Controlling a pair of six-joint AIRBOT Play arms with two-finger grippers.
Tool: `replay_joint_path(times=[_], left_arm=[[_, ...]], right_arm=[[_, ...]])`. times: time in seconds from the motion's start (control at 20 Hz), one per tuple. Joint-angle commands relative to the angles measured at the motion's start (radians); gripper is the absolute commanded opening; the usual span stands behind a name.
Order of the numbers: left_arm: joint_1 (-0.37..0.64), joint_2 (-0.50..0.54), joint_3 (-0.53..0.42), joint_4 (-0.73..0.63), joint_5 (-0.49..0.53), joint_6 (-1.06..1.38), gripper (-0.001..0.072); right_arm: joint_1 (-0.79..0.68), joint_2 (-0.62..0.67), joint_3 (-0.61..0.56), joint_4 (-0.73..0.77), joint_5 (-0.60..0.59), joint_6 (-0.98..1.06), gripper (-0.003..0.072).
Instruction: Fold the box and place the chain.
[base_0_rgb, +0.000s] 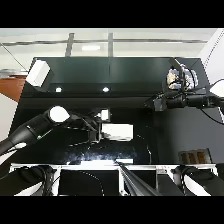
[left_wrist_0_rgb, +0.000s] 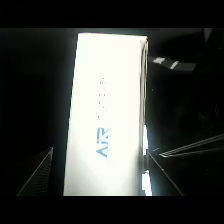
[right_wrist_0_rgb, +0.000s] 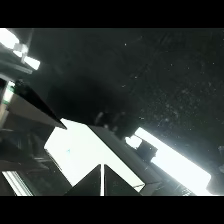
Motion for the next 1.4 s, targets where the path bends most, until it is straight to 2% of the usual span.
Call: replay_joint_path(times=[0.0,0.3,1.35], left_arm=[[-0.057,-0.064,0.045,-0.008,0.047,0.012,0.0705],[-0.060,-0.105,0.063,-0.083,0.026,0.016,0.0706],[-0.070,-0.148,0.063,-0.071,0.005,0.051,0.0702]], right_arm=[[0.000,0.000,0.000,-0.011,-0.006,0.005,0.0029],[0.000,0.000,0.000,-0.011,-0.007,0.007,0.0029],[0.000,0.000,0.000,-0.006,-0.006,0.008,0.0029]])
